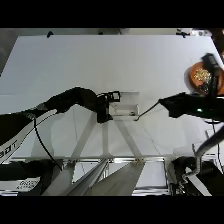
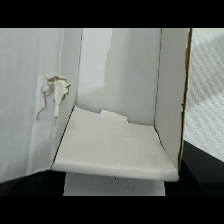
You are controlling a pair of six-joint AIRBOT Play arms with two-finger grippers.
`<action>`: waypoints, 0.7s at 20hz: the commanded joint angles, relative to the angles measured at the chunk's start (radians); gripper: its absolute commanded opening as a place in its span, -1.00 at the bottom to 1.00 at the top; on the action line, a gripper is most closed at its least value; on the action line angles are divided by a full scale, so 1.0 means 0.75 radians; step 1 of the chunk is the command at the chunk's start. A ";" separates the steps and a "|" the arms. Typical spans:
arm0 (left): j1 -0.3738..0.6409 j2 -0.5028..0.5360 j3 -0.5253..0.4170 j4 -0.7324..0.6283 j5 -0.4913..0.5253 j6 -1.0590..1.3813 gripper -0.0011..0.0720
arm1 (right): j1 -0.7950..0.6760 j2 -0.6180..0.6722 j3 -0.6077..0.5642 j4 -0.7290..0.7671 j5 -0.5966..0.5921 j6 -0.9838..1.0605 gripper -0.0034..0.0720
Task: Fold the box and place the chain.
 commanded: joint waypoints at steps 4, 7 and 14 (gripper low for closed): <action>0.001 -0.001 0.001 0.001 -0.001 0.001 -0.02 | 0.378 -0.365 -0.053 -0.087 -0.378 0.063 -0.87; 0.000 -0.001 0.001 0.000 0.000 0.000 -0.02 | 0.413 -0.405 -0.053 -0.085 -0.406 0.072 -0.87; 0.000 -0.001 0.001 0.001 0.000 0.001 -0.02 | 0.500 -0.625 -0.053 -0.015 -0.602 0.085 -0.87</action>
